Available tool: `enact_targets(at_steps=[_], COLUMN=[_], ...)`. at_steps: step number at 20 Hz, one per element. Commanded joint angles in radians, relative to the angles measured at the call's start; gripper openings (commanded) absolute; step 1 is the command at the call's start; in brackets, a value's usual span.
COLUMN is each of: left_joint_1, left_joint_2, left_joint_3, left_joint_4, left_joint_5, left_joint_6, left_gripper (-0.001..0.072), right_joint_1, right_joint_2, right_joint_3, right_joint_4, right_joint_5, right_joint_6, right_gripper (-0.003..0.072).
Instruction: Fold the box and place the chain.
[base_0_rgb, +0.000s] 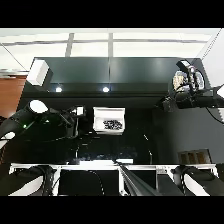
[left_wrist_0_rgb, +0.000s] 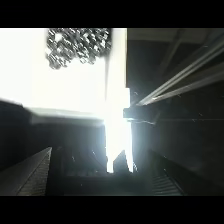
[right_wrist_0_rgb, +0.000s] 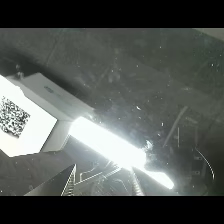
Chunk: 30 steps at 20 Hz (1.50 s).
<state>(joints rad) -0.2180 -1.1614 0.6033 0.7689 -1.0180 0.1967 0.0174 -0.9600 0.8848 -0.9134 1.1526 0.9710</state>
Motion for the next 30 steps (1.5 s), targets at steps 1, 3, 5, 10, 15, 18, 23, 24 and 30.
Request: enact_targets(at_steps=[1,3,5,10,15,18,23,24,30], left_joint_1=[-0.055,-0.069,-0.075,-0.075,-0.083,-0.094,-0.093,-0.094,-0.119], left_joint_2=[-0.037,-0.075,-0.105,-0.119,-0.119,-0.119,-0.123,-0.129,-0.153], left_joint_3=[0.007,0.008,0.008,0.009,0.016,0.016,0.016,0.016,0.019], left_joint_4=[-0.059,-0.076,-0.075,-0.075,-0.137,-0.142,-0.158,-0.165,-0.167], left_joint_5=[0.094,0.094,0.097,0.171,0.147,0.144,0.151,0.15,0.182], left_joint_6=[0.048,0.063,0.061,0.024,0.047,0.063,0.115,0.114,0.093], left_gripper=[0.0716,0.0715,0.0716,0.0715,0.0711,0.0711,0.0711,0.0711,0.0514], right_joint_1=[-0.001,-0.001,-0.001,-0.001,-0.001,-0.001,-0.001,-0.001,0.0], right_joint_2=[0.0,0.0,0.0,0.0,0.0,0.0,0.0,0.0,-0.001], right_joint_3=[0.0,0.0,0.0,0.0,0.0,0.0,0.0,0.0,0.0], right_joint_4=[0.0,0.0,0.004,0.004,0.004,0.004,0.004,0.004,0.008], right_joint_5=[0.002,0.003,0.003,0.004,0.003,0.003,0.003,0.003,-0.032], right_joint_6=[0.002,0.002,0.002,0.002,0.002,0.002,0.002,0.002,0.021], right_gripper=[0.0399,0.0399,0.0399,0.0399,0.0399,0.0399,0.0399,0.0399,0.0402])
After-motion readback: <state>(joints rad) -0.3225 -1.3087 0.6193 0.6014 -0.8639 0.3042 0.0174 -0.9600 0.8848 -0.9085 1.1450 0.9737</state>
